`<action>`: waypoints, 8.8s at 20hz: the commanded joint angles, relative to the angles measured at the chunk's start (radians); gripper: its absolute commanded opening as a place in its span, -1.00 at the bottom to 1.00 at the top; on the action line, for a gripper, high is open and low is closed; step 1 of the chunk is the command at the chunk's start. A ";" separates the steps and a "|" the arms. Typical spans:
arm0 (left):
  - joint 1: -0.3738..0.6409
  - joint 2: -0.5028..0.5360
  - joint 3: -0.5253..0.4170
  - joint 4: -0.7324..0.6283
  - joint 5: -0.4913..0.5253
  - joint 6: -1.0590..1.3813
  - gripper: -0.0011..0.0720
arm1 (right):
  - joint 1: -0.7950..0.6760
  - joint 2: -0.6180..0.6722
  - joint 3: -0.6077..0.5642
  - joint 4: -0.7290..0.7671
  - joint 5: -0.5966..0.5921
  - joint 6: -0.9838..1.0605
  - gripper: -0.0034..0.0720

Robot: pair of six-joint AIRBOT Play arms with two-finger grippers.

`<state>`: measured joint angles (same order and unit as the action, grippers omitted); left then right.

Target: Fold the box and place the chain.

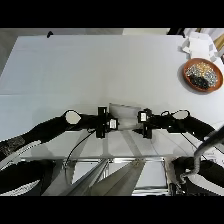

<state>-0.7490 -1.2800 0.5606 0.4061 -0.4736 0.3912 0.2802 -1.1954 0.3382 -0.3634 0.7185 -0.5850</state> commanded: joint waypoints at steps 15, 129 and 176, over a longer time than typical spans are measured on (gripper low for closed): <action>0.487 0.378 -0.002 0.605 -0.481 -1.594 -0.96 | 0.000 0.001 0.000 0.000 0.000 0.001 0.09; -0.149 -0.272 0.566 1.075 -0.657 -2.882 -0.69 | 0.000 0.001 0.000 0.000 0.000 0.001 0.09; -0.005 0.022 0.533 0.964 -0.695 -1.978 0.68 | 0.000 0.001 0.000 0.001 0.000 0.001 0.09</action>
<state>-0.8108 -1.3472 1.1122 1.3911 -1.1656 -1.9240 0.2806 -1.1954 0.3378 -0.3626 0.7185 -0.5842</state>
